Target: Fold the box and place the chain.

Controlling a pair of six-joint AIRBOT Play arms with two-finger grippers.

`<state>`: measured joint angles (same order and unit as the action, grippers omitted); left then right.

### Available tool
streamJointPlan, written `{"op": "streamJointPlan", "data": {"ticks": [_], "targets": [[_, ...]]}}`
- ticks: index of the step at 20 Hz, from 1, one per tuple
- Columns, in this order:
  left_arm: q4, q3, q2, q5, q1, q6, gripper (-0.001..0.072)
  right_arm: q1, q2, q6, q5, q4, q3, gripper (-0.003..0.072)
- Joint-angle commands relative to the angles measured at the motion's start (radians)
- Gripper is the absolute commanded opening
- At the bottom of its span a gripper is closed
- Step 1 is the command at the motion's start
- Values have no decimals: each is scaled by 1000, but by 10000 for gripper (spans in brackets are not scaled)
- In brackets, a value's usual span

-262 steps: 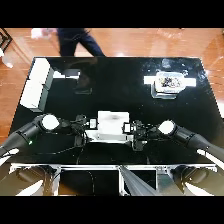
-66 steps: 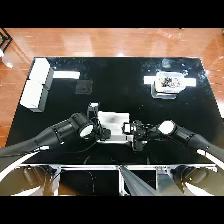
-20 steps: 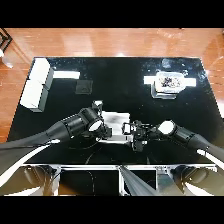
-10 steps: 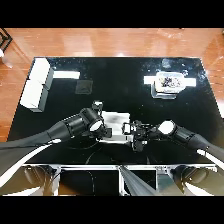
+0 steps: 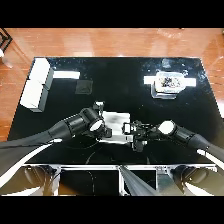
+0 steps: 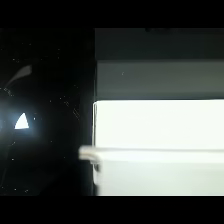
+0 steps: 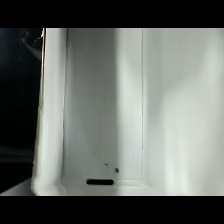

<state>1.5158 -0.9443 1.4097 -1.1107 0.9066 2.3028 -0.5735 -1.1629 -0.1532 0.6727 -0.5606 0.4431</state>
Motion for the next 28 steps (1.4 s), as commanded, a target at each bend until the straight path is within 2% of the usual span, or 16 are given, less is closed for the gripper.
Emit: {"op": "streamJointPlan", "data": {"ticks": [1,8,13,15,20,21,26,27,28], "targets": [[-2,0,0,-2,0,-2,22,0,13,5,-28,-37,1,696],[36,0,-14,-17,-6,36,22,0,134,46,-10,-138,2,695],[40,0,-14,-15,-7,43,22,0,143,250,8,-316,2,694],[40,0,-14,-12,-7,43,22,0,143,301,51,-371,2,694],[39,0,-14,2,-7,49,22,-3,143,322,78,-309,1,686],[40,0,-14,3,-7,56,22,-3,143,321,78,-303,1,584],[39,0,-14,6,-7,58,22,-33,142,301,25,-284,1,566],[40,0,-14,6,-7,58,22,-39,142,302,26,-275,1,458],[40,0,-14,6,-7,58,22,-43,142,302,30,-271,1,422]]}}
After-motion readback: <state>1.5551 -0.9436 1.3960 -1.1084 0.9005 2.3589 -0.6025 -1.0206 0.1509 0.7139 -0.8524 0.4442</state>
